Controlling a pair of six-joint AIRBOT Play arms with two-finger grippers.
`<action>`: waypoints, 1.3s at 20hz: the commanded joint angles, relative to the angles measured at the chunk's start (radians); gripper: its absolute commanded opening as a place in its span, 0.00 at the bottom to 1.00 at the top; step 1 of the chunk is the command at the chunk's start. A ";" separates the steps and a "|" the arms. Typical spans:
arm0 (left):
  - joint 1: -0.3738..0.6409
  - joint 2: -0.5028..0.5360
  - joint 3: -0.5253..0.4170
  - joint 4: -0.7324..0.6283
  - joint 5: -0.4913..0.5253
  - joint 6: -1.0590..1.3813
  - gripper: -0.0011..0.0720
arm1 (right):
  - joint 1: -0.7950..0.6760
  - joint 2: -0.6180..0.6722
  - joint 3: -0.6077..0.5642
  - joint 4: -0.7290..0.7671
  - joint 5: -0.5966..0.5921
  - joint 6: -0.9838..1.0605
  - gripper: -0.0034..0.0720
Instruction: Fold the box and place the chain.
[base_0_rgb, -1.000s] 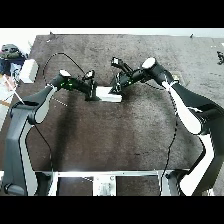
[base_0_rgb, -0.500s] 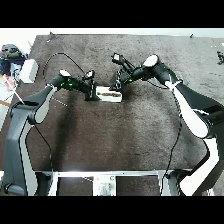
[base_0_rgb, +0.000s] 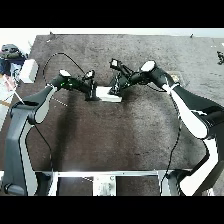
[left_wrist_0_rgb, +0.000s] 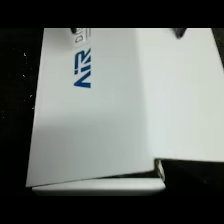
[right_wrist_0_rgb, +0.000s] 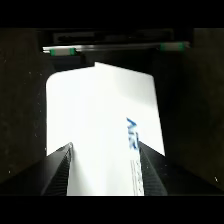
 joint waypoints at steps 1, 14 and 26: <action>0.001 0.000 0.000 0.000 0.000 0.000 0.73 | 0.030 -0.006 -0.003 -0.054 -0.048 -0.005 0.70; 0.001 0.000 0.000 0.000 0.000 0.000 0.73 | 0.044 0.037 -0.003 -0.132 -0.194 0.033 0.70; 0.001 0.000 0.000 0.000 0.000 0.000 0.73 | 0.043 0.016 -0.003 -0.184 -0.150 0.045 0.41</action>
